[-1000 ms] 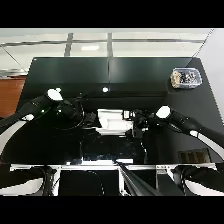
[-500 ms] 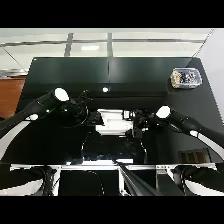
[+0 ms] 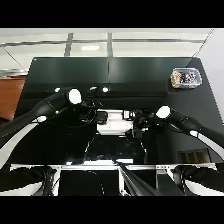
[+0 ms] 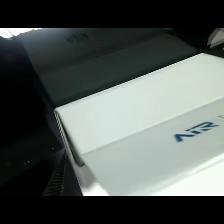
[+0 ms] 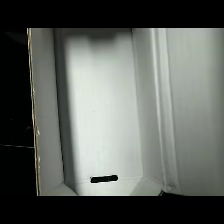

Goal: Fold the box and place the chain.

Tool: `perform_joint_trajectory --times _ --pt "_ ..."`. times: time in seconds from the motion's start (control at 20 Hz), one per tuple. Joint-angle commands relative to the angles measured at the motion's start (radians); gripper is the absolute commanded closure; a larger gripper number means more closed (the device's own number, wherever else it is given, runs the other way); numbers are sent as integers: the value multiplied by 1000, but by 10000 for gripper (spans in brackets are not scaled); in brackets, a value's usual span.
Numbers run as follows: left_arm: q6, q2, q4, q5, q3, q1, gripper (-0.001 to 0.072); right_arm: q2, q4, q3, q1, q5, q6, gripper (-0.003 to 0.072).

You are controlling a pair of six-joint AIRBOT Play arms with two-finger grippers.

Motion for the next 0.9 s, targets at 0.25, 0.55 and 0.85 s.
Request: perform_joint_trajectory --times 0.25,0.55,0.85 --pt "-344 0 250 -12 24 -143 353 -1 0 0 0 0 0 257" --pt "-521 -25 396 -13 24 -199 353 -1 0 0 0 0 0 257" --pt "-572 -83 396 -28 89 -200 353 -1 0 0 0 0 0 257"
